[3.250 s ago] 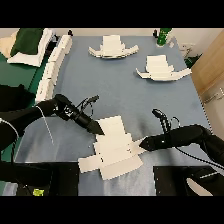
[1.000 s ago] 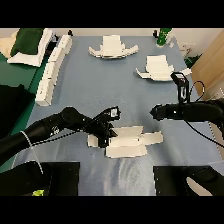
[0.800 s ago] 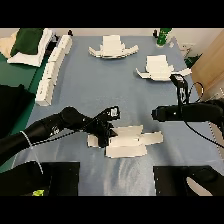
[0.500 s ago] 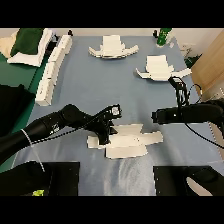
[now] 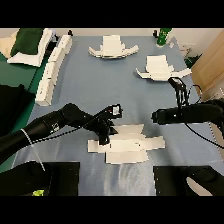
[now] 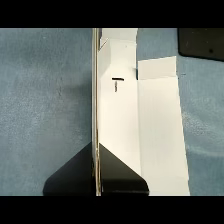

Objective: Fold the box.

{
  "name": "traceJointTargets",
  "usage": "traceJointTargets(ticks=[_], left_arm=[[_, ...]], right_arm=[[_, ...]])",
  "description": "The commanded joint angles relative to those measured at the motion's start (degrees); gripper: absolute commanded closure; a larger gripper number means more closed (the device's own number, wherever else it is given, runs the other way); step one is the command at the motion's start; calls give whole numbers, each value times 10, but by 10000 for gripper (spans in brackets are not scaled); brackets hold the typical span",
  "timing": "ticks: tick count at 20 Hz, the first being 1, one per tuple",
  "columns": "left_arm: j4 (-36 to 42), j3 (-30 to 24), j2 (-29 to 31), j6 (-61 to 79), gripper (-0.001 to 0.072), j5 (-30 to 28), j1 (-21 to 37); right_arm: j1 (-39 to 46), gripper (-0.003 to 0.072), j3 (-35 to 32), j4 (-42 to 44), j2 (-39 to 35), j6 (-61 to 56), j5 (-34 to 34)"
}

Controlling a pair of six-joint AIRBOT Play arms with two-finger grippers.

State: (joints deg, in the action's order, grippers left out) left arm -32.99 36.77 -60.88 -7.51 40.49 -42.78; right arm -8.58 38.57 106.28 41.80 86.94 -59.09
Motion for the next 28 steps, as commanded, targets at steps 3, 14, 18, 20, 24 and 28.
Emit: traceJointTargets(ticks=[3,14,18,20,24,28], left_arm=[[-1,0,-19,-16,696,33,0],[-5,1,-42,-24,696,60,0],[-5,1,-42,-24,695,60,0],[-5,1,-42,-24,695,60,0],[-4,1,-42,-24,695,60,0],[-4,1,-42,-24,695,60,0]], right_arm=[[0,613,0,1,0,0,-1],[-1,613,0,7,0,0,-4],[-1,684,1,9,-14,0,-55],[-2,685,0,30,-44,0,-128],[-49,686,-14,54,-154,-52,-228],[-131,686,-80,116,-221,-61,-243]])
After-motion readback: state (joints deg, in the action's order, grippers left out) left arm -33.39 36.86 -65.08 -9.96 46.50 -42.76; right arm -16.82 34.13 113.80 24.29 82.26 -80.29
